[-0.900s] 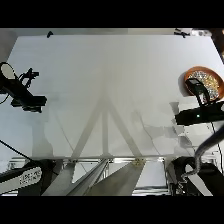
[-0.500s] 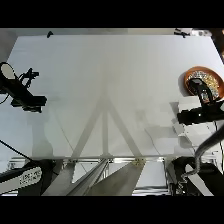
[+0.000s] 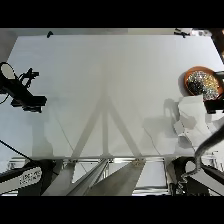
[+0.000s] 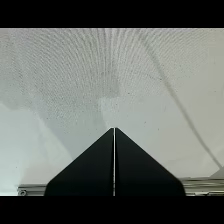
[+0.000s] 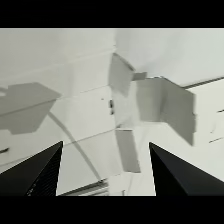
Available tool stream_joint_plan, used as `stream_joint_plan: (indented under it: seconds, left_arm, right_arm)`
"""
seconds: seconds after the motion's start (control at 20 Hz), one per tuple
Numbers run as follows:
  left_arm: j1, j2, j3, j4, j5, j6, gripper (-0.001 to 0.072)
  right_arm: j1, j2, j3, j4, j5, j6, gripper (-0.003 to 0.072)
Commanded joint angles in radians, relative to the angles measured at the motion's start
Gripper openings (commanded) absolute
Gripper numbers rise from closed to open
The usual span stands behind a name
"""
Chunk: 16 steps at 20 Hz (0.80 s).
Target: Fold the box and place the chain.
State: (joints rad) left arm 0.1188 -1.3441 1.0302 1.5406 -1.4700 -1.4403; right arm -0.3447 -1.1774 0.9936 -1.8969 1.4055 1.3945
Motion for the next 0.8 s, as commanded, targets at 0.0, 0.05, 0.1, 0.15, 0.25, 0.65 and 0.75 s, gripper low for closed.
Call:
stream_joint_plan:
  seconds: [0.0,0.05,0.1,0.15,0.25,0.65,0.75]
  left_arm:
    - [0.001,0.000,0.000,0.000,0.000,0.000,0.0012]
    - [0.001,0.000,0.000,0.000,0.000,0.000,0.0012]
    - [0.001,0.000,0.000,0.000,0.000,0.000,0.0012]
    - [0.001,0.000,0.000,0.000,0.000,0.000,0.0012]
    - [0.001,0.000,0.000,0.000,0.000,0.000,0.0012]
    - [0.001,0.000,0.000,0.000,0.000,0.000,0.0012]
    - [0.001,0.000,0.000,0.000,0.000,0.000,0.0012]
  right_arm:
    - [-0.138,-0.121,0.125,-0.052,0.012,-0.055,0.0605]
    - [-0.177,-0.130,0.125,-0.043,-0.016,-0.100,0.0604]
    - [-0.211,-0.142,0.125,-0.028,-0.034,-0.131,0.0604]
    - [-0.244,-0.160,0.125,-0.012,-0.039,-0.161,0.0603]
    - [-0.292,-0.214,0.125,-0.001,-0.027,-0.192,0.0603]
    - [-0.316,-0.374,0.125,-0.012,0.002,-0.223,0.0473]
    - [-0.316,-0.392,0.125,-0.008,0.018,-0.218,0.0272]
